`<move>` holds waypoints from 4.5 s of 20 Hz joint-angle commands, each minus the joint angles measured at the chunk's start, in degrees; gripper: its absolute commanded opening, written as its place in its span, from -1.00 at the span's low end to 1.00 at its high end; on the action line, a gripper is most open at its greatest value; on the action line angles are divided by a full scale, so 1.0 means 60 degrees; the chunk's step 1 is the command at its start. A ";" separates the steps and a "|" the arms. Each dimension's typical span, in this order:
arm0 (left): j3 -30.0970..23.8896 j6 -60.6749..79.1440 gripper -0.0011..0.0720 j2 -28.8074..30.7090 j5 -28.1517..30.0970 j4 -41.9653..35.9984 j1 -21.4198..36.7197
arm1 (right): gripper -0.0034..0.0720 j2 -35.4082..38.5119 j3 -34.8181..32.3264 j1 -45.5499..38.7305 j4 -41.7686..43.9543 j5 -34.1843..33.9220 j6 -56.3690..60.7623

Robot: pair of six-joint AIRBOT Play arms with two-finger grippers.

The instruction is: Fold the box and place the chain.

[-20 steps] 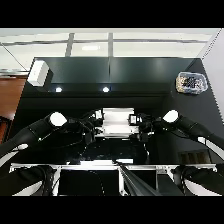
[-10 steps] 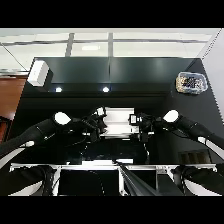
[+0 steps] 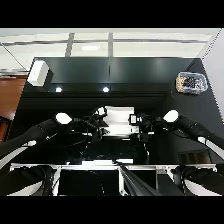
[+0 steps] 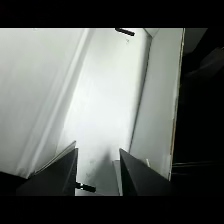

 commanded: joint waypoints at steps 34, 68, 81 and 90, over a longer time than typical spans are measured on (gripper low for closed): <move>0.0470 -0.7657 -0.90 -0.1428 -0.4623 0.0656 0.4135 | -0.39 -0.0004 -0.0004 0.0007 0.0004 0.0000 0.0007; 0.4437 -1.8516 0.33 -0.1406 -0.3614 0.7807 -0.1260 | -0.39 -0.0004 -0.0004 0.0007 0.0004 -0.0007 0.0011; 0.4732 -2.1923 0.33 -0.2080 -0.4830 1.0295 -0.2018 | -0.39 -0.0004 -0.0004 0.0007 0.0004 -0.0007 0.0011; 0.5778 -2.2950 0.21 -0.2750 -0.5136 1.1227 -0.2517 | -0.39 -0.0004 -0.0004 0.0007 0.0004 -0.0007 0.0011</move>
